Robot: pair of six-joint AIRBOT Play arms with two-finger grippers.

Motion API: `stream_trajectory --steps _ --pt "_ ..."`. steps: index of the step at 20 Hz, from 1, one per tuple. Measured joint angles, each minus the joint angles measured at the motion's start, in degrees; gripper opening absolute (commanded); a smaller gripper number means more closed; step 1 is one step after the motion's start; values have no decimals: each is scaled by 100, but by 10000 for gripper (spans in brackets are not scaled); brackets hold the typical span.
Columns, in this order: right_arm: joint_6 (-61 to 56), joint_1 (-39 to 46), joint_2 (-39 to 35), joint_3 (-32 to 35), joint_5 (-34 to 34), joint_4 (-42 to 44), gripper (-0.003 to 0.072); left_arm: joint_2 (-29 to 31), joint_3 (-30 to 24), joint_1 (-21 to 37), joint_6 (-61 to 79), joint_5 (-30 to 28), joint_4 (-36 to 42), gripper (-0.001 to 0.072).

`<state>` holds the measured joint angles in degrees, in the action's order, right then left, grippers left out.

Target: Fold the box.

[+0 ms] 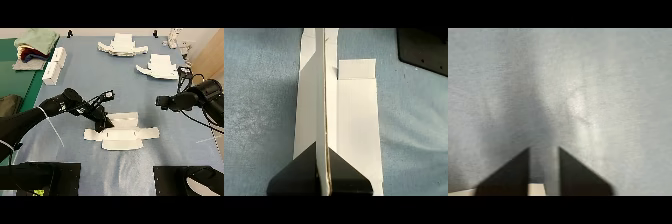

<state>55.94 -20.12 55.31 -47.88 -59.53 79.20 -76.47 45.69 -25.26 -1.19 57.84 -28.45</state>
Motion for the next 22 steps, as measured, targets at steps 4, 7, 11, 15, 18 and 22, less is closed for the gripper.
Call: stream_trajectory --steps 4,7,11,15,18,22 --pt "654 -72 -4 0 -275 612 1 -7 0 0 -22 -7 -17 13" --pt "1169 -590 -120 70 -643 1095 1 -7 0 0 -31 -17 -20 13" --pt "1241 -1954 -671 555 -846 1338 1 -11 0 2 -33 -22 -13 13" --pt "1379 -3602 -1252 1239 -662 1386 535 -11 0 0 -33 -26 -4 13" --pt "1513 -4433 -1338 1578 -433 1019 535 -11 0 0 -33 -28 0 12" --pt "1884 -4835 -1029 1729 -13 232 535 -13 0 -7 -33 -48 20 13"
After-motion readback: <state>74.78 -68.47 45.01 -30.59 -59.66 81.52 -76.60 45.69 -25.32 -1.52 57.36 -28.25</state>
